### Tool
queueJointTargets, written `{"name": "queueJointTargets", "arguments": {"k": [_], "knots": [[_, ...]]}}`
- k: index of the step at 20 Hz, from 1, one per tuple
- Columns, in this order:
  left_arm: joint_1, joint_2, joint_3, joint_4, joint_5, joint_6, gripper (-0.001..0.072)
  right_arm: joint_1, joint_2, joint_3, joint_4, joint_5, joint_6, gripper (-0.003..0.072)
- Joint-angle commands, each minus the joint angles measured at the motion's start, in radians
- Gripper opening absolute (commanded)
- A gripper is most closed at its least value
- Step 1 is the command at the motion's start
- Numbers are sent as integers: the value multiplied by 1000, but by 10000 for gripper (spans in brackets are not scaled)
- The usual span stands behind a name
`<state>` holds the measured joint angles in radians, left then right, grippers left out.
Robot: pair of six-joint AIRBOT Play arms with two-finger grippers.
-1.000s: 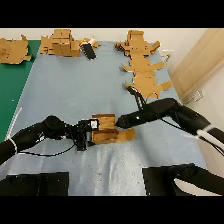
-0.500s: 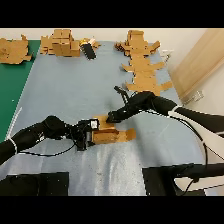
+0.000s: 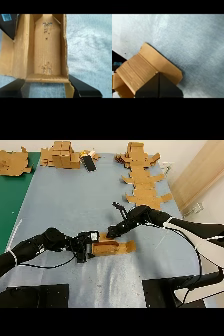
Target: Fold the box.
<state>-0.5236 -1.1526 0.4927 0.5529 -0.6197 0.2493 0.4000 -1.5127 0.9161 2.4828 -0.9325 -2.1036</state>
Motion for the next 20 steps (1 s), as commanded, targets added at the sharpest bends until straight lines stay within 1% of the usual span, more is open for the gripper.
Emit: {"name": "queueJointTargets", "arguments": {"k": [1,3,5,7,10,12,15,17,18,19,20], "knots": [[0,0,0,0,0,0,430,1,-3,1,-3,1,-3,-4],[0,0,0,0,0,0,430,-1,9,1,-34,4,-11,-4],[0,-1,0,0,0,0,430,-16,64,3,-121,16,-5,-4],[0,-1,1,0,0,0,431,-47,171,3,-223,15,20,-4],[0,0,1,0,0,0,431,-39,372,-7,-454,-19,65,-2],[0,0,1,0,0,0,431,-5,470,-48,-519,-50,63,-1],[0,0,1,0,0,0,431,82,560,-186,-514,-125,-27,12],[0,0,1,0,0,0,430,166,596,-295,-499,-132,-69,238],[0,0,1,0,0,0,430,208,604,-333,-523,-121,-113,363],[0,-1,1,0,0,0,430,239,604,-354,-576,-86,-145,421],[0,0,1,0,0,0,430,262,598,-362,-642,-27,-160,421]]}}
